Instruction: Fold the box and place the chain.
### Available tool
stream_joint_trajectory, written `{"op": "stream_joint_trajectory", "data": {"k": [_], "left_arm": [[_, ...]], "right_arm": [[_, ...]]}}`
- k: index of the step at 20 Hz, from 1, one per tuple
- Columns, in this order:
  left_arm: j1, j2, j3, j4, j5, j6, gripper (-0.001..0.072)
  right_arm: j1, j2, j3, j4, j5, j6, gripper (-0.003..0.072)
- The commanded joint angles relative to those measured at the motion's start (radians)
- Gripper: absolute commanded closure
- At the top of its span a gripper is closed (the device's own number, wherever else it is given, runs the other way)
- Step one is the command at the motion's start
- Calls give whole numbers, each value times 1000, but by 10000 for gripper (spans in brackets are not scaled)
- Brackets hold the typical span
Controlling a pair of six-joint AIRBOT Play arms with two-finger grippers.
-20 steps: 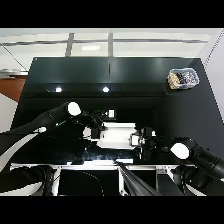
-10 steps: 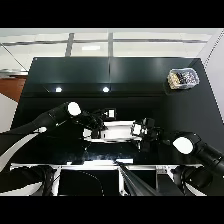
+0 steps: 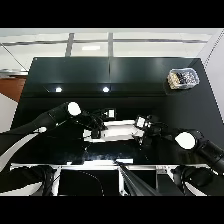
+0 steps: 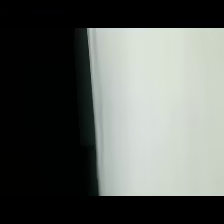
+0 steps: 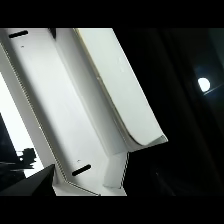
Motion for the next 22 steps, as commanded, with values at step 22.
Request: {"op": "stream_joint_trajectory", "data": {"k": [22], "left_arm": [[0,0,1,0,-2,0,675]], "right_arm": [[-35,-262,10,344,117,-483,-18]]}}
